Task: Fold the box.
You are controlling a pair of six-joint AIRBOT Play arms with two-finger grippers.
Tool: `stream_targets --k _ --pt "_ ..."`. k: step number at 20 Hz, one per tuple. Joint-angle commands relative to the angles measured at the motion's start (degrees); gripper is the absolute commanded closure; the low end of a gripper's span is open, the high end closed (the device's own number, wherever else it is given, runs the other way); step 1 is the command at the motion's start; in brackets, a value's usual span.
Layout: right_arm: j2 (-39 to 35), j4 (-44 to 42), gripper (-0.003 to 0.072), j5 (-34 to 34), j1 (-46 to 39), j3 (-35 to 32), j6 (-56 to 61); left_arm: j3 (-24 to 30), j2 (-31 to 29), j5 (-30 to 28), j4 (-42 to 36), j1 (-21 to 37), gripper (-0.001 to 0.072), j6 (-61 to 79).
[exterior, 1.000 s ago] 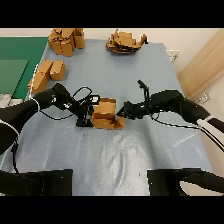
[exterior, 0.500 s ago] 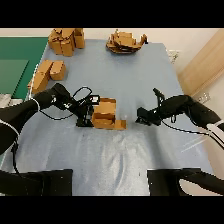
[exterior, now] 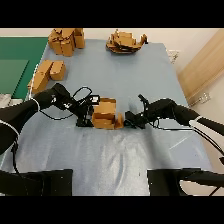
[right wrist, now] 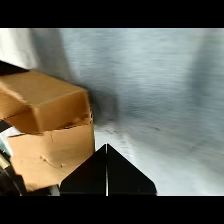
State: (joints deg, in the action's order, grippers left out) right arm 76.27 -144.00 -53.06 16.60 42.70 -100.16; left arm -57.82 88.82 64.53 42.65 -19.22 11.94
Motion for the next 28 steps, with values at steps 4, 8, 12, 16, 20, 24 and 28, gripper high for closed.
stream_targets --k 4,8,12,16,20,24,28 --pt "-3.63 -4.24 0.0682 -4.96 2.10 1.64 -2.29 -0.02 -0.02 0.04 -0.02 0.02 0.0425 0.00" --pt "-3.72 -4.35 0.0492 -3.61 2.10 1.64 -2.58 -0.02 -0.02 0.42 -0.04 0.02 0.0425 -0.07" --pt "-3.72 -4.79 0.0479 -2.78 2.10 1.64 -3.04 -0.02 -0.02 0.55 -0.04 0.00 0.0426 -0.07" --pt "-1.92 -5.44 0.0446 -0.92 2.10 1.66 -4.22 -0.02 -0.02 0.57 -0.04 -0.02 0.0425 -0.11" --pt "0.35 -5.84 0.0292 0.09 2.10 2.47 -5.05 -0.02 -0.02 0.50 -0.02 -0.02 0.0426 -1.36" --pt "2.40 -5.73 0.0291 0.07 3.89 6.14 -4.76 -0.02 -0.02 0.55 0.00 -0.02 0.0425 -1.36" --pt "4.37 -3.61 0.0213 0.07 6.16 9.18 -2.01 -0.02 -0.02 0.59 0.00 -0.02 0.0426 -1.49"
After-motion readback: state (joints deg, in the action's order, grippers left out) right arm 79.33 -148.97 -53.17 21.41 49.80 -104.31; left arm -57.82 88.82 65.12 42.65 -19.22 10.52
